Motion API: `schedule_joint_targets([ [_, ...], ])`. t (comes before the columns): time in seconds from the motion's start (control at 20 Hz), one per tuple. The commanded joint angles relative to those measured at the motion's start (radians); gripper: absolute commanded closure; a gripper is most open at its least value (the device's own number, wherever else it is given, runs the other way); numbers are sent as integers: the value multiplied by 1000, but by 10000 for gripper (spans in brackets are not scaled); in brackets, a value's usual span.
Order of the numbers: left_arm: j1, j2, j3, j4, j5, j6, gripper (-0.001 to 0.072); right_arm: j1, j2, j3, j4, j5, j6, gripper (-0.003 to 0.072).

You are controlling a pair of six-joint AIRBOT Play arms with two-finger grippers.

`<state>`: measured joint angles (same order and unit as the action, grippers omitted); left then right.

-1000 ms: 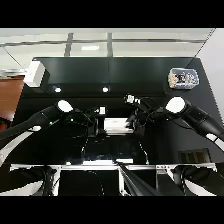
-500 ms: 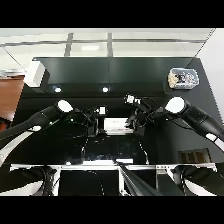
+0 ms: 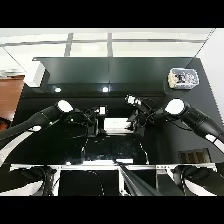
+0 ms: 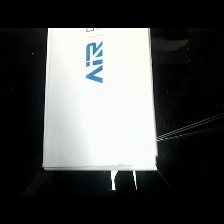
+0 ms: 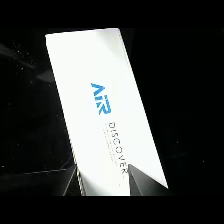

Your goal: Fold the box and place the chain.

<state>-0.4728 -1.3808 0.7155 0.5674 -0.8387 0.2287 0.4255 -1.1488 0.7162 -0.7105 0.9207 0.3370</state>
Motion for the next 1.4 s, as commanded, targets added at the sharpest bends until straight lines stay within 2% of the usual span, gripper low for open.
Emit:
schedule_joint_targets([
  [0.0, 0, 0, 0, 0, 0, 0, 311, 3, -1, -2, -19, -2, 8, 305],
  [0.4, 0, 0, 0, 0, 0, 0, 311, 8, -5, -18, -14, -9, 11, 305],
  [0.6, 0, 0, 0, 0, 0, -1, 311, -19, 20, 25, -13, 16, 74, 304],
  [0.75, 0, 0, 0, 0, 1, 0, 311, -111, 84, 53, 19, 98, 197, 305],
  [0.85, 0, 0, 0, 0, 1, 0, 311, -199, 99, 52, 29, 235, 354, 310],
  [0.95, 0, 0, 0, 0, 2, 0, 311, -261, 99, 18, 48, 358, 446, 668],
  [1.05, 0, 0, 0, 0, 3, 0, 311, -274, 98, -51, 146, 353, 491, 672],
  [1.25, 0, 0, 0, 0, 1, 0, 311, -228, 57, -179, 531, 177, 525, 671],
  [1.35, 0, 0, 0, 0, 1, 0, 311, -165, 3, -182, 590, 106, 527, 671],
])
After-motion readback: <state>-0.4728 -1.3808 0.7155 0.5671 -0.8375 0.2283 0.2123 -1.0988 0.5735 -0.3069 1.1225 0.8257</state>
